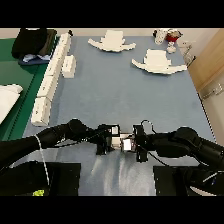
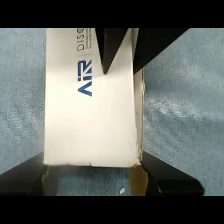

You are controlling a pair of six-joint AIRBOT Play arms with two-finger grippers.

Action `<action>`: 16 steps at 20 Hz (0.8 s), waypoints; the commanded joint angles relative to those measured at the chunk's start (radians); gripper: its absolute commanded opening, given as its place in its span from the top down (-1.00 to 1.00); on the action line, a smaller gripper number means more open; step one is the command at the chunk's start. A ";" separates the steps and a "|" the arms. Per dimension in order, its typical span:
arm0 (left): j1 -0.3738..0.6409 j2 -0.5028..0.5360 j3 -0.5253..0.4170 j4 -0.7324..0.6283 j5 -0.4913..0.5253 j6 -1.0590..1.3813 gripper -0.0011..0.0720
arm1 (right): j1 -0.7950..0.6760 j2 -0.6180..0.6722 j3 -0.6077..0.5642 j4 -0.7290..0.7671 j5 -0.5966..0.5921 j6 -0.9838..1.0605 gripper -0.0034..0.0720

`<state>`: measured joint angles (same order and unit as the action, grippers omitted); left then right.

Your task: Fold the box.

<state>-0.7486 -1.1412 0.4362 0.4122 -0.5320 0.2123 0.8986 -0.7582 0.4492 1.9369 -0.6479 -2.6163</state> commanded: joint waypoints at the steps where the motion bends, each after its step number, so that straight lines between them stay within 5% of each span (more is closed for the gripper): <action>1: 0.000 0.001 0.001 0.000 0.000 -0.001 -0.28 | 0.001 0.000 0.000 0.008 -0.014 0.000 0.38; 6: 0.000 0.001 0.001 0.000 0.000 -0.001 -0.28 | 0.000 0.063 0.000 0.058 -0.008 0.027 0.19; 9: 0.000 0.001 0.001 0.000 0.000 -0.001 -0.27 | -0.005 0.107 -0.005 0.145 0.015 0.215 0.06; 12: 0.000 0.001 0.001 0.000 0.000 -0.001 -0.27 | -0.010 0.148 -0.081 0.273 0.182 0.353 0.70; 16: 0.000 0.001 0.001 0.000 0.000 -0.001 -0.27 | 0.008 0.228 -0.229 0.286 0.410 0.587 0.81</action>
<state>-0.7486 -1.1412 0.4366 0.4118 -0.5320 0.2119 0.8970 -0.5816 0.3065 2.1792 -0.4110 -2.2124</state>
